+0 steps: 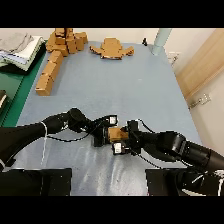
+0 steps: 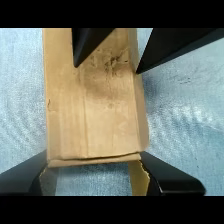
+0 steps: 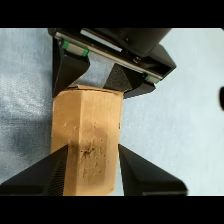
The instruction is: Fold the box.
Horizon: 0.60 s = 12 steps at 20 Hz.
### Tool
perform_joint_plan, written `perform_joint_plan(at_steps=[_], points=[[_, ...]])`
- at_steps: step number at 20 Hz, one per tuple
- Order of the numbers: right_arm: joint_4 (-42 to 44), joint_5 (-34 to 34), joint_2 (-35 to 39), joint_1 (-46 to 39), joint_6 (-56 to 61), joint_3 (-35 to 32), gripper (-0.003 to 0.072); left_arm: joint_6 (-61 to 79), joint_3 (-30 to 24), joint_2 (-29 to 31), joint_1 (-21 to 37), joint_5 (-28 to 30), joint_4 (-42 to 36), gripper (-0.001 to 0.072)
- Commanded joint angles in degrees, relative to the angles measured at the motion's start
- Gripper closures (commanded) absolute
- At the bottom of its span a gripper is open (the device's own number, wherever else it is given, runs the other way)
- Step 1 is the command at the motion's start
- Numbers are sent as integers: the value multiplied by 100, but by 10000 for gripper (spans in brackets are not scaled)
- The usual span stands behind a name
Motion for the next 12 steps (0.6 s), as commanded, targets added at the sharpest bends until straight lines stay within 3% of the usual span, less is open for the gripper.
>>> perform_joint_plan(at_steps=[1,9,12], points=[[-7,4,105,2,4,2,223,0,0,2,0,0,0,111],[-258,136,146,0,114,2,223,0,0,2,0,0,0,111],[15,111,212,15,92,2,218,0,0,2,0,0,0,110]])
